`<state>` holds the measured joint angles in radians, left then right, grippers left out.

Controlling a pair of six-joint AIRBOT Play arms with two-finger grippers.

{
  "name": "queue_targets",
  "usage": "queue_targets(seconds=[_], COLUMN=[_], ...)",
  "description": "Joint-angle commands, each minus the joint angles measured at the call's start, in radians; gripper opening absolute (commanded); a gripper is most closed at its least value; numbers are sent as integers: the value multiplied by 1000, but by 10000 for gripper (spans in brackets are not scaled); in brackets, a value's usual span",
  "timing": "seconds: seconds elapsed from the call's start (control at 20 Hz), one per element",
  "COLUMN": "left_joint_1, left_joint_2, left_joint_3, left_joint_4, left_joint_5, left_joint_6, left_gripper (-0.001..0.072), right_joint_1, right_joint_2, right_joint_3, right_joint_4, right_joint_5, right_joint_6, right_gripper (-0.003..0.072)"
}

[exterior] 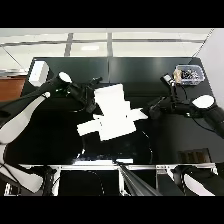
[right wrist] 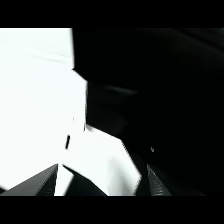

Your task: Fold the box and place the chain.

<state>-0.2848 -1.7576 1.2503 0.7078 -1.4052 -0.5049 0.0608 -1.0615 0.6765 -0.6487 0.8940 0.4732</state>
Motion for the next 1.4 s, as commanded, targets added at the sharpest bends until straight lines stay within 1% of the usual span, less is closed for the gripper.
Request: queue_targets(seconds=[0.0,0.05,0.1,0.15,0.2,0.25,0.3,0.4,0.55,0.7,0.9,1.1,1.35], left_joint_1=[-95,-116,-134,-145,-154,-163,-174,-186,-200,-200,-200,-200,-200], left_joint_2=[141,192,246,287,317,328,327,316,301,279,261,261,261], left_joint_3=[-53,-103,-169,-234,-294,-337,-359,-371,-370,-370,-370,-370,-370], left_joint_4=[159,135,93,44,-2,-18,-16,-10,-12,-10,-10,-10,-10], left_joint_5=[150,243,364,471,558,614,637,651,672,671,667,668,667], left_joint_6=[-4,32,74,137,241,364,466,629,723,730,710,710,710], left_gripper=[22,22,23,24,25,26,26,26,28,29,29,29,29], right_joint_1=[-10,-10,-4,8,28,56,84,137,196,248,321,332,335], right_joint_2=[35,36,36,36,36,36,35,35,35,31,-7,-61,-95], right_joint_3=[84,82,76,68,56,39,20,-15,-44,-58,-66,-66,-66], right_joint_4=[-293,-294,-289,-288,-286,-286,-286,-292,-329,-323,-275,-267,-210], right_joint_5=[209,227,228,226,224,213,188,127,121,89,32,-29,-19], right_joint_6=[-42,-60,-62,-70,-99,-136,-166,-219,-301,-311,-346,-415,-464], right_gripper=[636,636,636,636,636,636,636,627,627,627,626,627,627])
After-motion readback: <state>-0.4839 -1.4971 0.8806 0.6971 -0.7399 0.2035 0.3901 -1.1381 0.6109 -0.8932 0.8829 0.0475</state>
